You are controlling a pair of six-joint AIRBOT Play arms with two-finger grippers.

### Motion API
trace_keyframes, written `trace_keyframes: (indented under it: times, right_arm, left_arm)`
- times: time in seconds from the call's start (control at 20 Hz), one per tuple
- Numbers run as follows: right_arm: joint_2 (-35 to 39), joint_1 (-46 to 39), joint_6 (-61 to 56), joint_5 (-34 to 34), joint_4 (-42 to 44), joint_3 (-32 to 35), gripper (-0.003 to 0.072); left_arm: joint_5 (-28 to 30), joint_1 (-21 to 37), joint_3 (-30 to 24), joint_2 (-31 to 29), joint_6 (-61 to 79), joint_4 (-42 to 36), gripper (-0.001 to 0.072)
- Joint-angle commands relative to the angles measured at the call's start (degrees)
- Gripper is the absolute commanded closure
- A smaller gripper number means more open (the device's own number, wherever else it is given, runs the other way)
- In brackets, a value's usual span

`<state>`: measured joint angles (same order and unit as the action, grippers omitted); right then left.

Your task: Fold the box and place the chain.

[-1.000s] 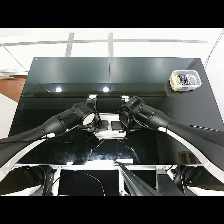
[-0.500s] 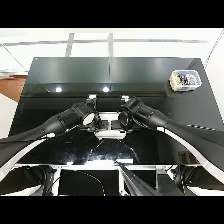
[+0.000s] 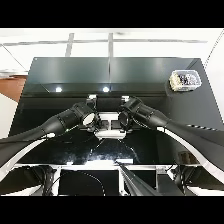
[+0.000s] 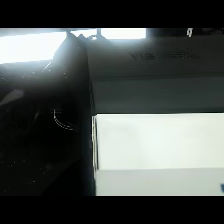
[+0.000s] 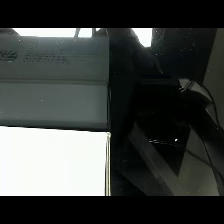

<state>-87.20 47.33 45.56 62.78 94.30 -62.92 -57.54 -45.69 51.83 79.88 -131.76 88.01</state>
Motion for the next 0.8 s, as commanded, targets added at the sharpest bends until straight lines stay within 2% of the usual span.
trace_keyframes:
  times: [0.0, 0.15, 0.2, 0.25, 0.35, 0.45, 0.75]
  right_arm:
    - [0.04, 0.07, 0.22, -0.22, 0.07, -0.02, 0.0652]
    - [0.04, 0.07, 0.76, -0.04, 0.13, -0.02, 0.0652]
    - [0.04, 0.07, 0.76, 0.15, 0.13, -0.02, 0.0481]
    - [0.04, 0.07, 0.74, 0.35, 0.13, -0.02, 0.0395]
    - [0.04, 0.07, 0.92, 0.61, 0.11, -0.04, 0.0395]
    - [0.04, 0.07, 1.01, 0.96, 0.13, -0.04, 0.0218]
    - [0.15, 0.07, 1.05, 1.95, 0.13, -0.52, 0.0205]
  left_arm:
    - [-0.02, 0.00, -0.04, 0.02, 0.04, -0.02, 0.0677]
    - [0.04, 0.02, -0.04, 0.02, 0.02, 0.00, 0.0678]
    - [0.04, 0.02, -0.04, 0.02, 0.02, 0.00, 0.0678]
    - [0.04, 0.02, -0.04, 0.02, 0.02, 0.00, 0.0678]
    - [0.04, 0.02, -0.04, 0.02, 0.04, 0.00, 0.0677]
    - [0.04, 0.02, -0.04, 0.02, 0.02, 0.00, 0.0678]
    - [0.02, 0.02, -0.04, 0.02, 0.02, 0.00, 0.0678]
